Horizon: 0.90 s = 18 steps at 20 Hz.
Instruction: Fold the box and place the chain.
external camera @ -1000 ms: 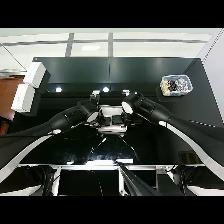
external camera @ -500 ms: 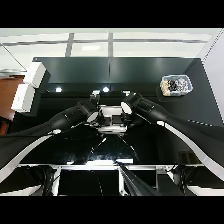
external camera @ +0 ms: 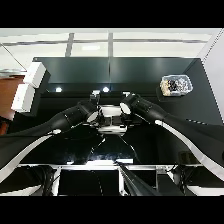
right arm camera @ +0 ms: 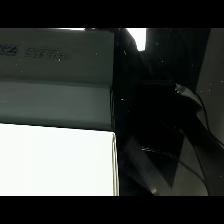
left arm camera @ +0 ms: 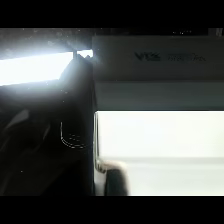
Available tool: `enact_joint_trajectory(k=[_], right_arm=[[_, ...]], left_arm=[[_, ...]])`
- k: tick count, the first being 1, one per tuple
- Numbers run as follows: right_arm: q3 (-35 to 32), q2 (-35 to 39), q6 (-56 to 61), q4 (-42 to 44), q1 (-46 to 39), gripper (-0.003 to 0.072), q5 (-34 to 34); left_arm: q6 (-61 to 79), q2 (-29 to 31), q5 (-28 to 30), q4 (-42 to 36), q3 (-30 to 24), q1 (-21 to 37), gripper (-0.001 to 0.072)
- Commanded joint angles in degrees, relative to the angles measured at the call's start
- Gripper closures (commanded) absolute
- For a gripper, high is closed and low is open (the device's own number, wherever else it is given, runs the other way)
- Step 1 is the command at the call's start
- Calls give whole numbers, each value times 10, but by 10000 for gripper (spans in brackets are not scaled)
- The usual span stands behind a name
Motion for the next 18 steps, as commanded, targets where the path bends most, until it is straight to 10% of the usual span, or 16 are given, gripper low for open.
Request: enact_joint_trajectory(k=[1,15,18], right_arm=[[0,-2,0,-2,0,534,-9],[0,-2,-3,-7,0,650,-3],[0,-1,-11,-15,0,395,17]], left_arm=[[0,0,0,0,0,0,680],[0,0,0,-2,0,0,680],[0,0,0,-2,0,0,680]])
